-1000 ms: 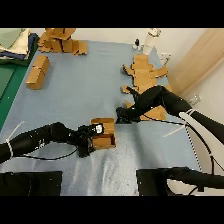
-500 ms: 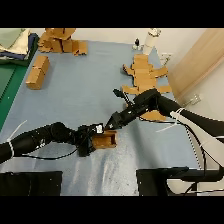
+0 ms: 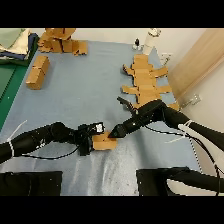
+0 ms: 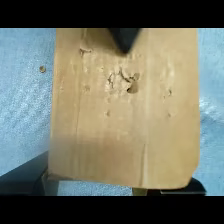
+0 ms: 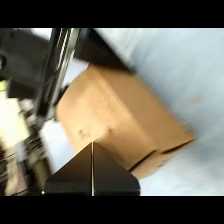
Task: Fold the box.
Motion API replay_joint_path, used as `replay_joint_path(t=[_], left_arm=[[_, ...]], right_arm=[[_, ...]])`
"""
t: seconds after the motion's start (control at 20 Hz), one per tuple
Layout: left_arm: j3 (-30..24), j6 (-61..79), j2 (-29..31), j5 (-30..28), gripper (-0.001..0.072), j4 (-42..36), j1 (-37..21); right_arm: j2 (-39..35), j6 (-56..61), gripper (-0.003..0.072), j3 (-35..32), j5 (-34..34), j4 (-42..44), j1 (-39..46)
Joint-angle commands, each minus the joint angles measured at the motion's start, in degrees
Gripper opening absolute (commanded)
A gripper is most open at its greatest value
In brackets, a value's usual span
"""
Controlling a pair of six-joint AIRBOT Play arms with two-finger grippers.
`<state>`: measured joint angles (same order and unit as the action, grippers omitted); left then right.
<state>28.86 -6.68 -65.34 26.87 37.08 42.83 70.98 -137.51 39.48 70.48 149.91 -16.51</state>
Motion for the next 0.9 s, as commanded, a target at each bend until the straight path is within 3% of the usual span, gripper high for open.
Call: replay_joint_path(t=[0.0, 0.2, 0.5, 0.85], left_arm=[[0.0, 0.0, 0.0, -0.2, 0.0512, 0.0, 0.0], [0.0, 0.0, 0.0, -0.2, 0.0512, 0.0, 0.0], [0.0, 0.0, 0.0, -0.2, 0.0512, 0.0, 0.0], [0.0, 0.0, 0.0, -0.2, 0.0512, 0.0, 0.0]], right_arm=[[-4.2, -4.5, 0.0002, -0.9, -9.0, -0.6, -0.4], [-7.3, -4.9, 0.0002, -0.9, -14.0, -4.6, -7.3], [-14.7, 1.9, 0.0002, -0.9, -24.1, -27.8, -23.0], [-19.1, 2.0, 0.0004, -3.7, -26.3, -46.8, -33.6]])
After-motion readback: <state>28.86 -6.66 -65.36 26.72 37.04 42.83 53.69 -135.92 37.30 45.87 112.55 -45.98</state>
